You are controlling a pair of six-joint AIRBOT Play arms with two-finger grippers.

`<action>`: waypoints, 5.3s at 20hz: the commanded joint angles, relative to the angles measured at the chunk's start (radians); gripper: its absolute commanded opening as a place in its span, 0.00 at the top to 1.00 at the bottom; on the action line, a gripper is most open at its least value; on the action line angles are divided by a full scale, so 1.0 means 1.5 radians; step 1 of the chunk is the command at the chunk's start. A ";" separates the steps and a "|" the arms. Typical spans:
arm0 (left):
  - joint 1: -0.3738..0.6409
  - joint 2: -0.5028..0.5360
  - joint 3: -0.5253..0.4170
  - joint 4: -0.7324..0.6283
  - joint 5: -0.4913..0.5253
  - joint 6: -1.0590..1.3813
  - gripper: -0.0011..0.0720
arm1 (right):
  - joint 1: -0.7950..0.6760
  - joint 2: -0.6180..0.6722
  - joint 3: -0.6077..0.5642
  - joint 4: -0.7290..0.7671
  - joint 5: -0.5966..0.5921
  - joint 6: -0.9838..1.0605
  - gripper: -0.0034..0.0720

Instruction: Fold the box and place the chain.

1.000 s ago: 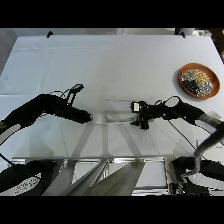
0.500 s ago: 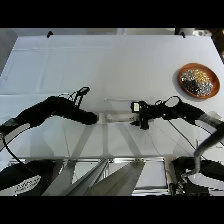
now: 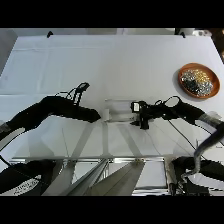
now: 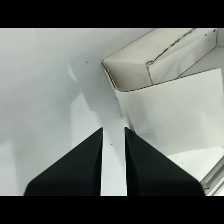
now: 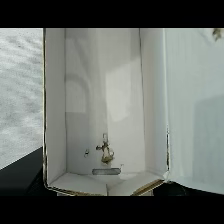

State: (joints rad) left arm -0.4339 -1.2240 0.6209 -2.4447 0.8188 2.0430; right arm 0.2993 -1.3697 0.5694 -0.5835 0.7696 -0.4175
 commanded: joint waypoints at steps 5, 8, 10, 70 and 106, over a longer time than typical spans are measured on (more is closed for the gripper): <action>-0.025 0.022 0.000 -0.015 -0.023 0.002 0.75 | 0.001 0.000 0.000 0.000 0.000 0.000 0.43; -0.028 0.030 0.001 -0.023 -0.025 0.002 0.75 | 0.001 0.000 0.000 0.000 0.000 0.000 0.43; -0.029 0.030 0.001 -0.026 -0.025 0.001 0.66 | 0.001 0.000 0.000 0.000 0.000 0.000 0.43; -0.230 -0.253 0.347 0.419 0.195 -0.699 0.32 | 0.001 0.000 0.000 0.000 0.000 0.000 0.43; -0.265 -0.272 0.370 0.441 0.185 -0.802 0.97 | 0.001 0.000 0.000 0.000 0.000 0.000 0.43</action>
State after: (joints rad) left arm -0.8288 -1.6314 1.1744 -1.7916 1.1126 0.8623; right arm 0.2989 -1.3693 0.5694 -0.5838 0.7712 -0.4175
